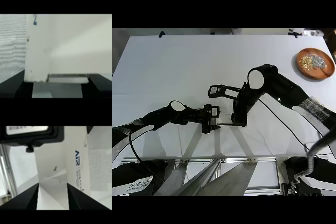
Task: Fold the box and place the chain.
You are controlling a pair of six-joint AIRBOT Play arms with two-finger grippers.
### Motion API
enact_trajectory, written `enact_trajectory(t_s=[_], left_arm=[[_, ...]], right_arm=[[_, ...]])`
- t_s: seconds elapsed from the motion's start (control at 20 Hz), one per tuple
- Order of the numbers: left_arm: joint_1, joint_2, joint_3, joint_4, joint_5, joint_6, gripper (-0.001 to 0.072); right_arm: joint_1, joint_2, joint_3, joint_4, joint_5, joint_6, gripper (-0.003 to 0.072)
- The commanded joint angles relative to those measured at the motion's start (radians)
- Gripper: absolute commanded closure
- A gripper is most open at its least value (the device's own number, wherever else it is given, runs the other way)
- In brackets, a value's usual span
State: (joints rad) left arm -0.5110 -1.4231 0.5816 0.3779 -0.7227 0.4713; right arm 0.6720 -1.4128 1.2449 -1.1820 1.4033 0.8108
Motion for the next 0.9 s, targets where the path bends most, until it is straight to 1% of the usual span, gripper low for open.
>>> enact_trajectory(t_s=[0.0, 0.05, 0.15, 0.35, 0.6, 0.85], left_arm=[[-0.001, 0.001, 0.000, 0.000, 0.000, 0.000, 0.0315], [0.000, 0.001, 0.000, 0.000, 0.000, 0.000, 0.0315], [0.000, 0.001, 0.000, 0.000, 0.000, 0.000, 0.0315], [0.000, 0.001, 0.000, 0.000, 0.000, 0.000, 0.0315], [-0.001, 0.001, 0.000, 0.000, 0.000, 0.000, 0.0315], [-0.001, 0.001, 0.000, 0.000, 0.000, 0.000, 0.0315]], right_arm=[[0.002, 0.001, -0.045, 0.012, -0.015, 0.018, 0.0309], [0.002, 0.002, -0.050, 0.012, -0.023, 0.007, 0.0355], [0.002, 0.010, -0.050, 0.009, -0.061, 0.000, 0.0354], [0.002, 0.018, -0.049, -0.005, -0.072, -0.007, 0.0344], [0.002, 0.018, -0.049, -0.076, -0.135, -0.016, 0.0341], [0.008, 0.018, -0.050, -0.070, -0.139, -0.061, 0.0341]])
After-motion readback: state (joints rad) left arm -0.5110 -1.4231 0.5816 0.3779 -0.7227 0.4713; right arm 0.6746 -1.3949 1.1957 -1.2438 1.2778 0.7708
